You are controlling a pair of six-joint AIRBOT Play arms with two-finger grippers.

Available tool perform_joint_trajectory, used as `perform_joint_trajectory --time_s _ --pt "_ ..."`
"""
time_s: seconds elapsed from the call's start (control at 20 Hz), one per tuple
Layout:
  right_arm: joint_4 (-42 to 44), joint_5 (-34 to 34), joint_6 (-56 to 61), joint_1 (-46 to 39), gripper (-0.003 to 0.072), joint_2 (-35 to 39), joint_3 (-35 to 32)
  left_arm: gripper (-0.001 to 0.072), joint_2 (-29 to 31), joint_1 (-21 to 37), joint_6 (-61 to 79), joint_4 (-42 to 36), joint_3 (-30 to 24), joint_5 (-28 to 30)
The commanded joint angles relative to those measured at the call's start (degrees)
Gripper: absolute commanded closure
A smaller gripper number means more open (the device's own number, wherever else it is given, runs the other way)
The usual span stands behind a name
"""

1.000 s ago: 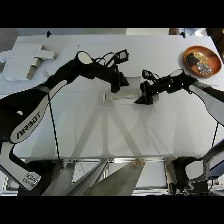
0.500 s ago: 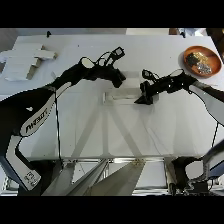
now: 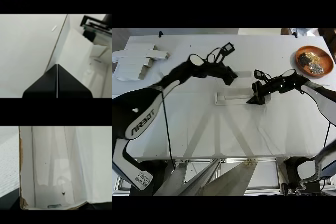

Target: Fold the box and place the chain.

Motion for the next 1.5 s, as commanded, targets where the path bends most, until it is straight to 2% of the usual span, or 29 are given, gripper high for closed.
perform_joint_trajectory --time_s 0.0,0.05,0.1,0.15,0.2,0.25,0.4,0.5,0.6,0.7,0.8,1.1,1.45 --pt "0.02 0.02 0.04 0.00 0.0091 0.02 0.07 0.0694 5.55 2.08 0.33 0.02 0.00 -8.26" --pt "0.02 0.00 0.02 0.00 0.0091 0.02 0.07 0.0691 7.34 3.13 0.35 0.09 0.00 -11.43" --pt "0.02 0.02 0.02 0.00 0.0091 0.02 0.07 0.0599 8.96 4.04 0.42 1.27 0.00 -14.32" --pt "0.02 0.00 0.02 0.00 0.0091 0.02 0.07 0.0405 10.34 4.68 0.31 4.09 0.00 -16.15" --pt "0.02 0.00 0.02 0.00 0.0091 0.02 0.07 0.0165 11.67 5.07 -0.37 8.76 0.00 -17.49" --pt "0.02 0.02 0.04 0.00 0.0091 0.02 0.07 0.0127 12.72 5.07 -3.43 14.14 0.00 -17.94" --pt "0.02 0.02 0.02 0.00 0.0091 0.02 0.07 0.0127 13.92 3.30 -9.75 33.68 0.02 -22.05" --pt "0.02 0.00 0.02 0.00 0.0091 0.02 0.07 0.0118 13.09 1.64 -7.74 39.43 0.00 -27.69" --pt "0.02 0.00 0.02 0.00 0.0091 0.02 0.07 0.0068 11.85 0.09 -3.48 39.65 -0.02 -30.16" --pt "0.02 0.00 0.04 0.00 0.0091 0.02 0.07 0.0062 10.10 -1.57 -1.46 39.74 -0.02 -28.98" --pt "0.02 0.00 0.02 0.00 0.0091 0.02 0.07 0.0006 7.82 -3.13 -1.16 39.69 -0.02 -26.97" --pt "0.02 0.02 0.02 0.00 0.0091 0.02 0.07 0.0006 2.71 -6.58 -1.33 39.74 -0.02 -24.41" --pt "0.02 0.00 0.02 0.00 0.0091 0.02 0.07 0.0009 3.21 -5.77 -5.64 46.25 -0.02 -24.83"
